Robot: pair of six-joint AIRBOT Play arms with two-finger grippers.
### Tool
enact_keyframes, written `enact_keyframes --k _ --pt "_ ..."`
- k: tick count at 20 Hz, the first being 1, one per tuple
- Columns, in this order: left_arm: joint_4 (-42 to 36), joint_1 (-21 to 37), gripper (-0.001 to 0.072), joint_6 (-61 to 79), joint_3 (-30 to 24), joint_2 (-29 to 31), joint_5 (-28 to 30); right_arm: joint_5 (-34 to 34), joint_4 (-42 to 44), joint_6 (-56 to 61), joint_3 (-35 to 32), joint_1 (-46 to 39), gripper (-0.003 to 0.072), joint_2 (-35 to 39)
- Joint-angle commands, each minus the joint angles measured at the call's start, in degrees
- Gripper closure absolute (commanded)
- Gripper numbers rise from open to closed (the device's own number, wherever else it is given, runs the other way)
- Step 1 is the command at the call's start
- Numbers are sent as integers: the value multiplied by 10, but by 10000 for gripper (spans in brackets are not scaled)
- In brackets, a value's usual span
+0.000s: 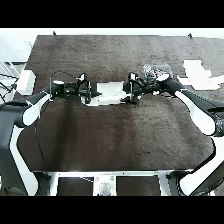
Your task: Fold the box and place the chain.
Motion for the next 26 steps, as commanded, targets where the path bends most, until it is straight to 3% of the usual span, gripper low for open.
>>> enact_keyframes --k 1,13,26 --pt "0 0 692 0 1 0 1 37 -16 37 2 4 2 -2" --pt "0 0 692 0 1 0 1 5 -14 -16 12 2 1 -29" --pt "0 0 692 0 1 0 0 64 2 -35 69 4 1 -82"
